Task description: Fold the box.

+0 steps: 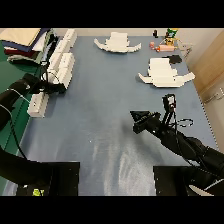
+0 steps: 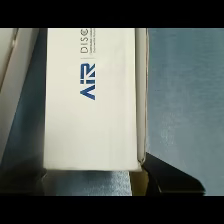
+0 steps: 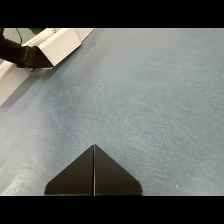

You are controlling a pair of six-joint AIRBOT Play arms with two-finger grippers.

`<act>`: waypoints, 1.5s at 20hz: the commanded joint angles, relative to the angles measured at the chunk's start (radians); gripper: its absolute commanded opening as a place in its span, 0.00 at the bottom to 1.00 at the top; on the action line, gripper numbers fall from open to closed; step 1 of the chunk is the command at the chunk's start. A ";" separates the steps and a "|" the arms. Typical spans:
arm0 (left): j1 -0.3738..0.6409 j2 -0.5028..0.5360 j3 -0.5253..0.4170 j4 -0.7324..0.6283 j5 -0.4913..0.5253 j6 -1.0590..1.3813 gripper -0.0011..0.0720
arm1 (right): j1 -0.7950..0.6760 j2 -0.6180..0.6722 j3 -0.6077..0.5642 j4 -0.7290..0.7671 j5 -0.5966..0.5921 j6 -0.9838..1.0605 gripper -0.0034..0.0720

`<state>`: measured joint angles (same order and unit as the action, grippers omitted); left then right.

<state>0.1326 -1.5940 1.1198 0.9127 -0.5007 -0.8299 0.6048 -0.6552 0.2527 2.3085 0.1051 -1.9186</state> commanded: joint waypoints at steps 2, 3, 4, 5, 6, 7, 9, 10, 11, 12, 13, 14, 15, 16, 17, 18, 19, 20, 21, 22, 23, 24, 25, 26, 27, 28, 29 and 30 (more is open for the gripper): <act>-0.006 -0.098 0.107 0.001 0.006 0.008 0.59 | -0.001 0.000 0.006 0.000 0.001 0.001 0.06; -0.006 -0.102 0.108 0.001 0.016 0.011 0.59 | -0.001 0.000 0.006 0.000 0.000 0.001 0.06; -0.006 -0.101 0.108 0.001 0.023 0.010 0.59 | -0.001 -0.002 0.006 0.000 0.000 0.001 0.06; -0.006 -0.101 0.108 0.000 0.023 0.010 0.59 | -0.001 -0.005 0.006 0.000 0.000 0.001 0.06; -0.006 -0.101 0.108 0.000 0.021 0.010 0.59 | -0.001 -0.008 0.006 0.000 0.000 0.001 0.06; -0.006 -0.101 0.108 0.000 0.022 0.010 0.59 | -0.001 -0.012 0.006 0.000 0.000 0.001 0.06; -0.007 -0.101 0.108 0.000 0.021 0.010 0.59 | -0.001 -0.013 0.006 0.000 0.000 0.001 0.06; -0.007 -0.101 0.108 0.000 0.021 0.010 0.59 | -0.001 -0.013 0.006 0.000 0.000 0.001 0.06; -0.007 -0.101 0.108 0.000 0.020 0.010 0.59 | -0.001 -0.013 0.006 0.000 0.000 0.001 0.06; -0.007 -0.101 0.108 0.000 0.021 0.010 0.59 | -0.001 -0.013 0.006 0.000 0.000 0.001 0.06; -0.007 -0.101 0.108 0.000 0.020 0.010 0.59 | -0.001 -0.013 0.006 0.000 0.000 0.001 0.06; -0.008 -0.101 0.108 0.000 0.020 0.010 0.59 | -0.001 -0.013 0.006 0.000 0.000 0.001 0.06; -0.008 -0.101 0.108 0.000 0.020 0.009 0.59 | -0.001 -0.013 0.006 0.000 0.000 0.001 0.06; -0.008 -0.101 0.108 0.000 0.021 0.009 0.59 | -0.001 -0.013 0.006 0.000 0.000 0.001 0.06; -0.008 -0.101 0.108 0.000 0.021 0.009 0.60 | -0.001 -0.013 0.006 0.000 0.000 0.001 0.06; -0.008 -0.101 0.108 0.000 0.020 0.009 0.81 | -0.001 -0.013 0.006 0.000 0.000 0.001 0.06; -0.008 -0.101 0.108 0.000 0.021 0.001 0.97 | -0.001 -0.013 0.006 0.000 0.000 0.001 0.06; -0.008 -0.101 0.108 0.000 0.020 0.000 0.97 | -0.001 -0.013 0.006 0.000 0.000 0.001 0.06; -0.008 -0.101 0.108 0.000 0.018 0.000 0.97 | -0.001 -0.013 0.006 0.000 0.000 0.001 0.06; -0.008 -0.101 0.108 0.000 0.015 0.000 0.97 | -0.001 -0.013 0.006 0.000 0.000 0.001 0.06; -0.006 -0.100 0.108 0.000 0.010 0.001 0.97 | -0.001 -0.013 0.006 0.000 0.000 0.001 0.06; -0.006 -0.099 0.108 0.001 0.007 0.001 0.97 | -0.001 -0.013 0.006 0.000 -0.001 0.001 0.06; -0.006 -0.095 0.108 0.001 0.002 0.001 0.97 | -0.001 -0.013 0.006 0.000 -0.001 0.001 0.06; -0.006 -0.089 0.109 0.001 -0.005 0.001 0.97 | -0.001 -0.013 0.006 0.000 -0.001 0.001 0.06; -0.006 -0.080 0.109 0.001 -0.010 0.001 0.97 | -0.001 -0.013 0.006 0.000 -0.001 0.001 0.06; -0.006 -0.069 0.109 0.004 -0.017 0.001 0.97 | -0.001 -0.013 0.006 0.000 -0.001 0.001 0.06; -0.006 -0.055 0.109 0.013 -0.031 0.001 0.97 | -0.001 -0.013 0.006 0.000 -0.001 0.001 0.06; -0.006 -0.039 0.109 0.027 -0.054 0.001 0.97 | -0.001 -0.013 0.006 0.000 -0.002 0.001 0.07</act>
